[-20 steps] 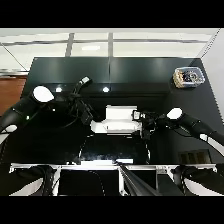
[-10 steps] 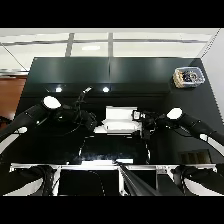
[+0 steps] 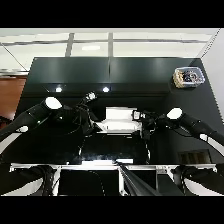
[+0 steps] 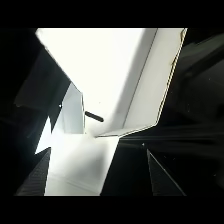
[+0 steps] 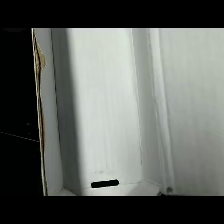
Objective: Fold the box and place the chain.
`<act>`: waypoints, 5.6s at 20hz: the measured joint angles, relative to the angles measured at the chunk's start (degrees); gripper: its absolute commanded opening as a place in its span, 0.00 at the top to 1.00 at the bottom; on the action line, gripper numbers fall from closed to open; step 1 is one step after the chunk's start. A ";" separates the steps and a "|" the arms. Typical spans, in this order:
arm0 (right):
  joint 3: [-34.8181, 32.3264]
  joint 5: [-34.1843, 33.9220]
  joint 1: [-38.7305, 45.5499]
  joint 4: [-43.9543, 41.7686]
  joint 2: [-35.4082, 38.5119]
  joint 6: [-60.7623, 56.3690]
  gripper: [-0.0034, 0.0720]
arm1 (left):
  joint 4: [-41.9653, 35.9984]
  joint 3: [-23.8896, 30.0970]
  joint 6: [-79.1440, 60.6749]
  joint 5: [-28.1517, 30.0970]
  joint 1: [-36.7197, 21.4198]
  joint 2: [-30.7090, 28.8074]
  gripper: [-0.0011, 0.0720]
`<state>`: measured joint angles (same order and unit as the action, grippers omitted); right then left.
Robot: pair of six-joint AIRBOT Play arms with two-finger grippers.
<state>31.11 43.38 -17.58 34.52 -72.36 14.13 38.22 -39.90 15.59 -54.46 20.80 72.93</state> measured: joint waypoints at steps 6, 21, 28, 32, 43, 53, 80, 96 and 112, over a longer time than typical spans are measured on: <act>0.00 -0.09 0.02 0.00 0.00 -0.09 0.82 | 2.64 0.00 -11.21 7.19 4.98 0.00 0.02; 0.00 -0.20 0.02 0.00 0.00 -0.15 0.82 | 0.85 0.04 -15.19 9.07 9.09 0.20 0.62; 0.00 -0.22 0.00 0.02 0.00 -0.11 0.82 | -4.15 0.04 -15.19 9.73 9.11 2.82 0.70; 0.00 -0.22 0.00 0.02 0.00 -0.13 0.82 | -8.59 0.04 -15.28 9.84 9.14 4.35 0.68; 0.00 -0.35 0.02 0.11 0.00 -0.11 0.82 | -11.58 0.04 -17.05 11.30 10.56 6.45 0.43; 0.00 -0.74 0.00 -0.09 0.00 -0.24 0.82 | -10.34 -0.17 -17.25 11.89 10.60 6.08 0.96; 0.00 -1.22 0.00 0.02 0.00 -0.17 0.82 | -8.90 8.85 49.33 3.32 -7.72 4.31 0.95; 0.00 -1.22 0.00 0.00 0.00 -0.17 0.82 | -16.04 1.97 36.59 -3.48 -7.32 6.08 0.04; 0.00 -1.25 0.00 0.00 0.00 -0.17 0.82 | -13.03 -3.54 42.53 -1.73 1.11 6.08 0.21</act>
<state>31.11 42.13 -17.58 34.52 -72.36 13.96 25.19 -43.44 58.13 -56.18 21.91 79.00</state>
